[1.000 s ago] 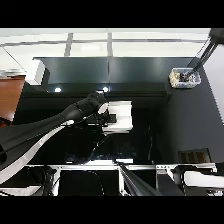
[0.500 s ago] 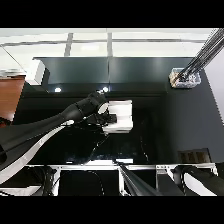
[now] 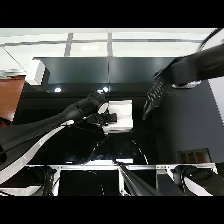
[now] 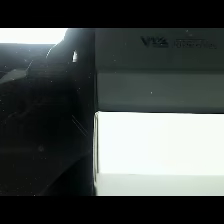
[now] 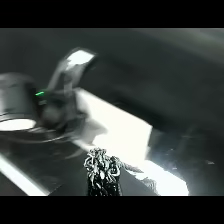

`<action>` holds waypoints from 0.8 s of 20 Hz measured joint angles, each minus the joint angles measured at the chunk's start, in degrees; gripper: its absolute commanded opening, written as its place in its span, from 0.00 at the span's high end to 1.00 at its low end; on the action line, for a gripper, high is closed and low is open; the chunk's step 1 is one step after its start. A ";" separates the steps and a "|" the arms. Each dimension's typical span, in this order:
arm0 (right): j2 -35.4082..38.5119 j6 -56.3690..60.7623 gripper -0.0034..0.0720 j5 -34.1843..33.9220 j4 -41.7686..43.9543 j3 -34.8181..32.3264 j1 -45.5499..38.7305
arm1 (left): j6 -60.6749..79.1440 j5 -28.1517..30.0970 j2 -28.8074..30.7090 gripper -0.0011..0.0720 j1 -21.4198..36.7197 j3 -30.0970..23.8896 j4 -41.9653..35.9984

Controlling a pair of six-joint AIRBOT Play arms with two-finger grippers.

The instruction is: Fold the box and place the chain.

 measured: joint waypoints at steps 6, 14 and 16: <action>-3.58 -0.24 0.94 -12.72 4.20 -11.76 5.99 | 0.00 0.04 0.00 0.95 0.00 0.00 0.00; -11.23 -0.24 0.93 -21.70 4.52 -22.91 8.55 | 0.04 0.09 0.00 0.95 0.00 0.00 0.00; -12.17 -0.22 0.80 -23.06 4.68 -24.00 9.27 | 0.04 0.09 0.00 0.95 0.00 0.00 0.00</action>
